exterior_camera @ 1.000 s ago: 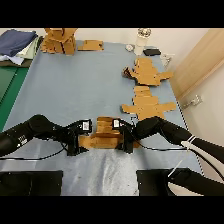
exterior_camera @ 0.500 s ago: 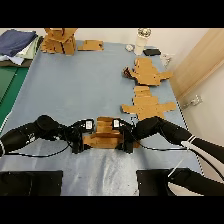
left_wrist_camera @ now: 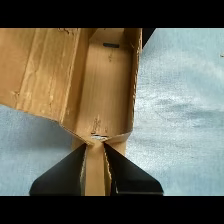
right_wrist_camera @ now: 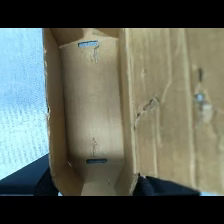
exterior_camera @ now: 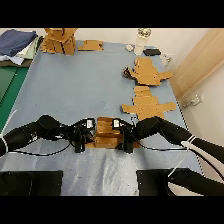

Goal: Fold the box.

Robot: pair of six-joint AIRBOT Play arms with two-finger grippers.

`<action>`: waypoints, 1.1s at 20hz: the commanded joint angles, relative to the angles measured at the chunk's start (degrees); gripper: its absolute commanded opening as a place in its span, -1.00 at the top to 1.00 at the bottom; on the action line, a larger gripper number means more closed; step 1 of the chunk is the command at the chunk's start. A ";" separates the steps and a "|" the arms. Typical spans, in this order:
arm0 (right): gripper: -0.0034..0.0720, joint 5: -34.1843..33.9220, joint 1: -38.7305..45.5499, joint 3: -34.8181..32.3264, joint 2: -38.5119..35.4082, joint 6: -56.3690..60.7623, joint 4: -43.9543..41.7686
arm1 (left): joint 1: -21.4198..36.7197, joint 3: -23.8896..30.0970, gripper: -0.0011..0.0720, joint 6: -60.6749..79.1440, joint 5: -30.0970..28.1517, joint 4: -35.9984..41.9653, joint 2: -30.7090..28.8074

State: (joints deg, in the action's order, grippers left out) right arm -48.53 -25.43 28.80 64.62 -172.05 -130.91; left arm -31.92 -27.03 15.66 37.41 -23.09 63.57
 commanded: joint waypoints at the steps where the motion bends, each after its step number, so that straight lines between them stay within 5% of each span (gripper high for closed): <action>1: -0.46 -0.02 0.02 0.00 -0.02 0.00 0.00 | -0.94 -0.07 0.52 0.35 -0.31 2.29 0.44; 11: -0.46 0.00 0.02 0.00 0.00 0.00 0.02 | -3.10 -0.15 0.48 7.30 -2.40 8.13 1.79; 12: -0.46 0.00 0.02 0.00 0.00 0.00 0.00 | -3.10 -0.15 0.20 7.30 -2.32 8.13 1.79; 13: -0.46 0.00 0.02 0.00 0.00 0.00 0.02 | -3.10 -0.15 -0.41 7.28 -2.34 8.15 1.81; 18: -0.46 0.00 0.02 0.00 0.00 0.00 0.02 | -3.10 -0.15 -0.53 7.30 -2.27 8.15 1.79; 20: -0.46 0.00 0.02 0.00 0.00 0.00 0.02 | -3.10 -0.15 -0.93 7.28 -2.29 8.17 1.79; 22: -0.46 0.00 0.02 0.00 0.00 0.00 0.02 | -3.10 -0.15 -0.93 7.28 -2.29 8.13 1.79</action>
State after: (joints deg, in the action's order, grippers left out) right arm -48.56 -25.43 28.80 64.62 -172.11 -130.85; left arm -35.03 -27.14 22.90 35.03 -15.05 65.32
